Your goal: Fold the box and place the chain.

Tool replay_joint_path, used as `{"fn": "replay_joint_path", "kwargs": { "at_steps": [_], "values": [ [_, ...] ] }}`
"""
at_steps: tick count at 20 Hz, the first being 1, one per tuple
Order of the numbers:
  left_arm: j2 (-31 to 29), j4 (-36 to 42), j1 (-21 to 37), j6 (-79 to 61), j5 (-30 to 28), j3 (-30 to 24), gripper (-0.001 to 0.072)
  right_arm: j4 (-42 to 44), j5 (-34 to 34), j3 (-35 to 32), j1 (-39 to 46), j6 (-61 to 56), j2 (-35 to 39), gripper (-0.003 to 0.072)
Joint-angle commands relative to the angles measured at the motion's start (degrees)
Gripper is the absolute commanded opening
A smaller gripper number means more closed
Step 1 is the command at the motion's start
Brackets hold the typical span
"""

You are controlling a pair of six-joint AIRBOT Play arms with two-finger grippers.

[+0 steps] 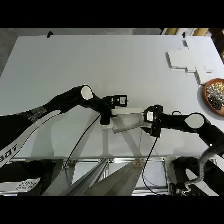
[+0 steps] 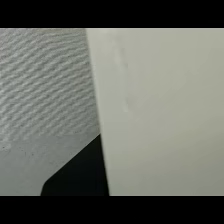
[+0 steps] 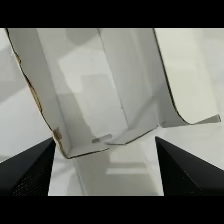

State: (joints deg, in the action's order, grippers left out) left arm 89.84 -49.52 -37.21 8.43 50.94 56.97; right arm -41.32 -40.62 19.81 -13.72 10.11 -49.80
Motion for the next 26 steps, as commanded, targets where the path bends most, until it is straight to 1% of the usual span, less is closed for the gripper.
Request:
{"fn": "replay_joint_path", "kwargs": {
  "at_steps": [1,4,8,14,19,22,23,26],
  "values": [
    [-0.02,-0.04,-0.02,-0.02,-0.09,0.07,0.0013,2.78,-2.36,2.01,3.69,4.22,-3.37,0.0667],
    [-0.04,-0.04,-0.02,-0.02,-0.09,0.07,0.0013,2.99,-2.84,4.50,4.33,5.99,-6.16,0.0667],
    [-0.04,-0.04,-0.02,-0.02,-0.09,0.07,0.0013,4.44,-5.97,7.17,4.33,9.51,-11.06,0.0667],
    [-0.04,-0.04,-0.02,-0.02,-0.07,0.07,0.0013,6.16,-7.50,10.16,4.33,9.51,-16.55,0.0667],
    [-0.02,-0.04,-0.02,-0.02,-0.09,0.07,0.0013,5.31,-11.65,10.16,4.33,9.49,-18.60,0.0657],
    [-0.04,-0.04,-0.02,-0.02,-0.09,0.07,0.0013,5.33,-12.57,9.84,4.31,9.46,-18.60,0.0655],
    [-0.04,-0.04,-0.02,-0.02,-0.09,0.07,0.0013,5.31,-12.57,9.31,4.31,9.46,-18.60,0.0642],
    [-0.02,-0.04,-0.02,-0.02,-0.09,0.07,0.0013,5.27,-11.69,7.39,4.33,9.51,-18.60,0.0641]
  ]
}}
